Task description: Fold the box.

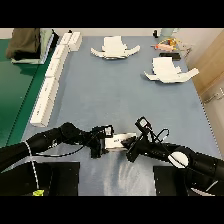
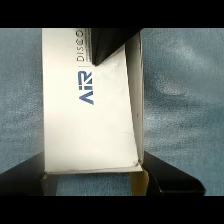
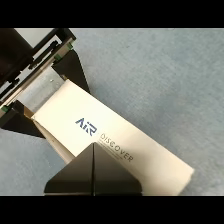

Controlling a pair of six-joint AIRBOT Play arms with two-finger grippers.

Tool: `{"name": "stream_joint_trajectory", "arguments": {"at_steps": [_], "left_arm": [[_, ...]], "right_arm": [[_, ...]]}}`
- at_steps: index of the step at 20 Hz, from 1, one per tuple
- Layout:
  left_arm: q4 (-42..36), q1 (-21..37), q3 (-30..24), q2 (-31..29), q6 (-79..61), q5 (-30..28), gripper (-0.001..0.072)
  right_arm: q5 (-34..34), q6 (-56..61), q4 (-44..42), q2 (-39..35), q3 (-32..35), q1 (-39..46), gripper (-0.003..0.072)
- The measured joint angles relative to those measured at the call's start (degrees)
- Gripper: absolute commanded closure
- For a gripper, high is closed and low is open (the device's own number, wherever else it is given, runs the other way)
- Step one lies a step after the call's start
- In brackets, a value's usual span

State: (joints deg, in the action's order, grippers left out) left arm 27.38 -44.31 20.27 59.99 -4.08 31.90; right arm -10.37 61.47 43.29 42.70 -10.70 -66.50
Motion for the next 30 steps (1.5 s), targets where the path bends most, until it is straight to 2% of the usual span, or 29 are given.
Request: {"name": "stream_joint_trajectory", "arguments": {"at_steps": [8, 12, 14, 16, 21, 23, 25, 30], "left_arm": [[-0.17, 0.0, 0.0, 0.0, 0.15, 0.07, 0.0195], [-0.02, 0.0, 0.0, 0.0, 0.07, 0.04, 0.0195], [-0.02, 0.0, 0.0, 0.0, 0.04, 0.04, 0.0195], [-0.02, 0.0, 0.0, 0.0, 0.04, 0.04, 0.0195], [-0.02, 0.0, 0.0, 0.0, 0.04, 0.02, 0.0195], [-0.02, 0.0, 0.0, 0.0, 0.04, 0.02, 0.0195], [-0.02, 0.0, 0.0, 0.0, 0.04, -0.09, 0.0196], [0.42, 0.02, 0.68, -1.14, 4.94, -2.05, 0.0195]], "right_arm": [[2.12, 0.0, 6.93, -6.21, -2.71, 1.7, 0.0662], [0.22, 0.0, 12.09, -6.49, -4.87, 7.54, 0.0671], [-4.63, 1.11, 15.12, -5.4, -7.26, 13.03, 0.0672], [-12.57, 5.18, 20.46, -2.91, -11.08, 19.1, 0.0671], [-38.21, 25.03, 38.97, 8.59, -24.63, 31.41, 0.0671], [-45.83, 32.09, 42.86, 13.03, -28.96, 33.88, 0.067], [-50.14, 37.27, 44.78, 16.13, -31.76, 35.15, 0.067], [-52.76, 44.22, 46.6, 19.3, -34.64, 36.3, 0.067]]}}
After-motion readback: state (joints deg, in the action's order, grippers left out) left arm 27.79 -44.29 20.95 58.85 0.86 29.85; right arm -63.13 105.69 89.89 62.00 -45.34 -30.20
